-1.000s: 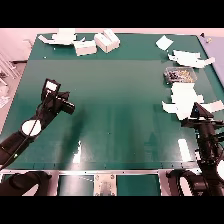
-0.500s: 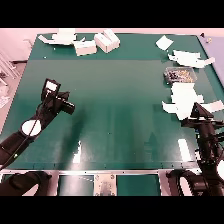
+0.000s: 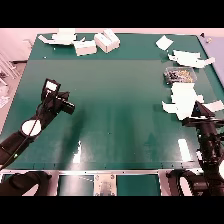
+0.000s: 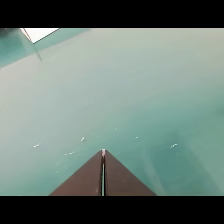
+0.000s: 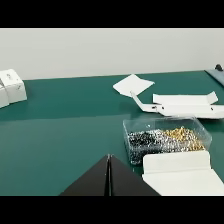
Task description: Fold the box and place the chain.
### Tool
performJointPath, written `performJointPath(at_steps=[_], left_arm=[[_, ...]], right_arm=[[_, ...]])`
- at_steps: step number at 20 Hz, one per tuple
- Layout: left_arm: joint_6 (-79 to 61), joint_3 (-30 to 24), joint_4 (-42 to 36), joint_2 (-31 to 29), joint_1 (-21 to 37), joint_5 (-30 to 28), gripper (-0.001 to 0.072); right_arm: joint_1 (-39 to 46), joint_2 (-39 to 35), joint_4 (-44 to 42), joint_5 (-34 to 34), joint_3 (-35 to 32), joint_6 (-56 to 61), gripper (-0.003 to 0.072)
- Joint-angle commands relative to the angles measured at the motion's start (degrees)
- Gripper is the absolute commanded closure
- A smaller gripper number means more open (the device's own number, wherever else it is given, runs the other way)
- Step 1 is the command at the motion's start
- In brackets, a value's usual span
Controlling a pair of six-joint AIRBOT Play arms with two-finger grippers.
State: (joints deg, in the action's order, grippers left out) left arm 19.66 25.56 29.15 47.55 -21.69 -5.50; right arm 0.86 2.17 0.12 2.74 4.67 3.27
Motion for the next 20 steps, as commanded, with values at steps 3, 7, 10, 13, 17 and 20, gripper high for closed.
performJointPath(at_steps=[3, 7, 10, 13, 17, 20], left_arm=[[0.0, 0.0, 0.0, 0.0, 0.0, 0.0, 0.0688], [0.0, 0.0, 0.0, 0.0, 0.0, 0.0, 0.0688], [0.0, 0.0, 0.0, 0.0, 0.0, 0.0, 0.0688], [0.0, 0.0, 0.0, 0.0, 0.0, 0.0, 0.0688], [0.0, 0.0, 0.0, 0.0, 0.0, 0.0, 0.0688], [0.0, 0.0, 0.0, 0.0, 0.0, 0.0, 0.0688]], right_arm=[[2.2, 11.6, 1.0, 0.1, 8.6, -3.4, 0.0637], [9.3, 27.7, 1.0, -2.5, 17.7, -5.4, 0.0631], [16.8, 38.9, 1.0, -11.9, 25.0, -4.8, 0.0596], [25.2, 48.3, 13.3, -22.1, 31.9, 6.7, 0.0596], [36.7, 61.4, 49.5, -42.1, 46.0, 34.7, 0.0594], [44.8, 69.6, 58.9, -52.7, 57.7, 43.0, 0.0552]])
